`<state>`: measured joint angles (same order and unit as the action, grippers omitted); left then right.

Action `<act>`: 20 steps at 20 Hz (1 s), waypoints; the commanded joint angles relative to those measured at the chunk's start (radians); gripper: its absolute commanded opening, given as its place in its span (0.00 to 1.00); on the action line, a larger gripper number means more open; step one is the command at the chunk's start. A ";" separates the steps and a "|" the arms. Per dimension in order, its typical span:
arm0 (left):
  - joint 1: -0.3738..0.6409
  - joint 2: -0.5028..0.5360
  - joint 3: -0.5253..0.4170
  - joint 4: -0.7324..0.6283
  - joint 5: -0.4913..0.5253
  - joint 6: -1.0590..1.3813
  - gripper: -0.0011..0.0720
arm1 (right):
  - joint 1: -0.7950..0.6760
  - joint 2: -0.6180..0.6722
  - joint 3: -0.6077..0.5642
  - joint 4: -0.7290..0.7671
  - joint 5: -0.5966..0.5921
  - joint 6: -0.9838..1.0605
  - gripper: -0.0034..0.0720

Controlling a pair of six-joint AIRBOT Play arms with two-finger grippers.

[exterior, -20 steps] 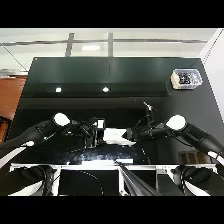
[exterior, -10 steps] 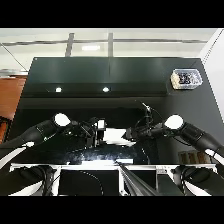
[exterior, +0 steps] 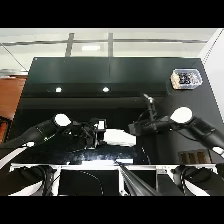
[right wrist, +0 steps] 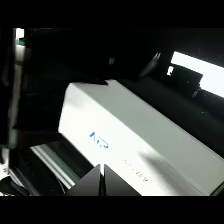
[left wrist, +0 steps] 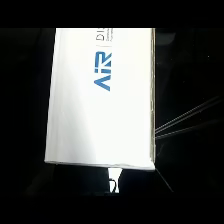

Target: Fold the box and place the chain.

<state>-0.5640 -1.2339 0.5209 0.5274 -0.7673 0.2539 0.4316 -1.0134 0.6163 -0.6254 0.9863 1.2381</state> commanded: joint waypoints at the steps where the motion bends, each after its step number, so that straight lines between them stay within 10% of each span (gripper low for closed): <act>1: 0.002 0.015 0.000 0.024 0.001 -0.058 1.00 | -0.105 0.072 0.063 -0.064 0.052 0.000 0.10; 10: -0.004 0.257 0.032 0.172 -0.074 -0.419 0.99 | -0.319 0.143 0.064 -0.082 0.084 0.000 0.10; 20: -0.179 0.042 0.190 0.105 0.066 -0.411 0.97 | -0.319 0.143 0.064 -0.086 0.056 0.000 0.10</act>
